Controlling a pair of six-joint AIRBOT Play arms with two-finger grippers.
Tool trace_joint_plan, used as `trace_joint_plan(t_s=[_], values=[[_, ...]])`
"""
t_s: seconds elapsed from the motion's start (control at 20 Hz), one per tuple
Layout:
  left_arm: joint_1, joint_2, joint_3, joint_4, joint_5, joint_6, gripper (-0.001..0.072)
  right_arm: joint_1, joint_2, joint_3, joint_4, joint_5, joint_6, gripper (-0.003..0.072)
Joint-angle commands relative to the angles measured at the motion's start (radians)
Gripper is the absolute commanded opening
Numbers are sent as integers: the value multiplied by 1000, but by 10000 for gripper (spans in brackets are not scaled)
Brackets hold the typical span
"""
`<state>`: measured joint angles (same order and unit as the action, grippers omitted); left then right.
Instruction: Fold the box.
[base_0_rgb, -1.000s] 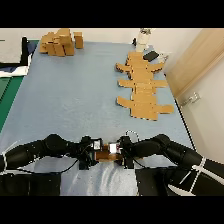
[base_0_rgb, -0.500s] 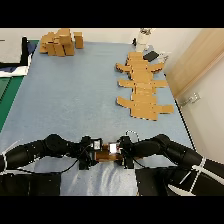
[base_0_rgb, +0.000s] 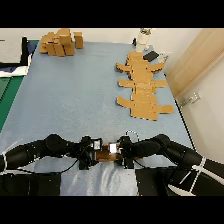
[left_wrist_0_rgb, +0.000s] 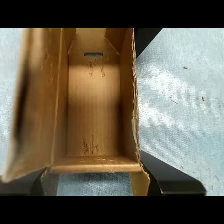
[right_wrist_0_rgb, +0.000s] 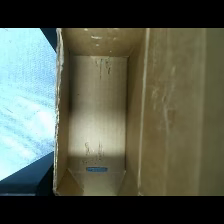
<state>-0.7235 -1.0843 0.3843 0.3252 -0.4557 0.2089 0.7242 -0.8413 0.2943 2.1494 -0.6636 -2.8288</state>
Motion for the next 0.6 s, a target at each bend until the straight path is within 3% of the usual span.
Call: trace_joint_plan(t_s=[0.0,0.1,0.25,0.55], values=[[0,0,1,0,0,0,587,0,-1,0,0,-3,0,574],[0,0,1,0,0,0,587,0,2,0,3,-2,1,677],[0,0,1,0,0,0,587,0,6,8,8,-5,35,720],[0,0,1,0,0,0,587,-7,32,8,-6,-3,57,720]])
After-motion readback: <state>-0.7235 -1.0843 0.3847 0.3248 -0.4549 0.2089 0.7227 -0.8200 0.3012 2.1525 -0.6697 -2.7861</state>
